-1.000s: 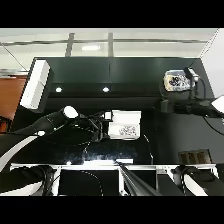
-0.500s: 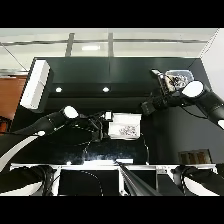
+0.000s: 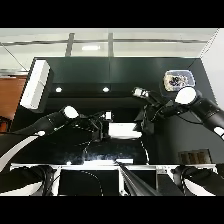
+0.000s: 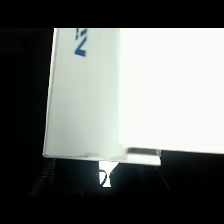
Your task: Fold the box and place the chain.
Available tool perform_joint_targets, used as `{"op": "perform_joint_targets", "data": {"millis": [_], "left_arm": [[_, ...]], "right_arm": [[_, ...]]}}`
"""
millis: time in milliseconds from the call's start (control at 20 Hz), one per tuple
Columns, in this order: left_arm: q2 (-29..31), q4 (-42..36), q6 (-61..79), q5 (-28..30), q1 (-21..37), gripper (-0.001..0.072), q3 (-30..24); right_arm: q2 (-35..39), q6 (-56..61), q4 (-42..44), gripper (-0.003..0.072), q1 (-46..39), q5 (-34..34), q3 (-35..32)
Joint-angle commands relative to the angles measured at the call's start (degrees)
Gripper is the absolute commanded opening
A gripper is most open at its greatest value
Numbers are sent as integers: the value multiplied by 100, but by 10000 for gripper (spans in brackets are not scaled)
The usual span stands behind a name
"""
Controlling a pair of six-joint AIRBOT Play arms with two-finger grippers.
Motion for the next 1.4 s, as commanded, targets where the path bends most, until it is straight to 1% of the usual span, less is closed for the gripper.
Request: {"op": "perform_joint_targets", "data": {"millis": [0, 200, 350, 400, 450, 500, 550, 600, 1350], "left_arm": [[-2, 4, 2, 0, -2, 466, 0], [-2, 4, 2, 0, -2, 466, 0], [-2, 4, 2, 0, -2, 466, 0], [-2, 4, 2, 0, -2, 466, 0], [-2, 4, 2, 0, -2, 466, 0], [-2, 4, 2, 0, -2, 466, 0], [-2, 4, 2, 0, -2, 466, 0], [-2, 4, 2, 0, -2, 466, 0], [-2, 4, 2, -4, -2, 465, 0]], "right_arm": [[20, -671, -28, 571, 337, -358, -125], [20, -671, -96, 571, 337, -129, -125], [20, -673, -157, 570, 337, -142, -125], [20, -671, -219, 535, 337, -149, -125], [20, -671, -254, 416, 337, -142, -125], [20, -671, -262, 413, 337, -144, -125], [20, -671, -254, 282, 337, -149, -122], [20, -669, -254, 198, 337, -149, -122], [17, -649, -256, 193, 350, -249, -131]]}}
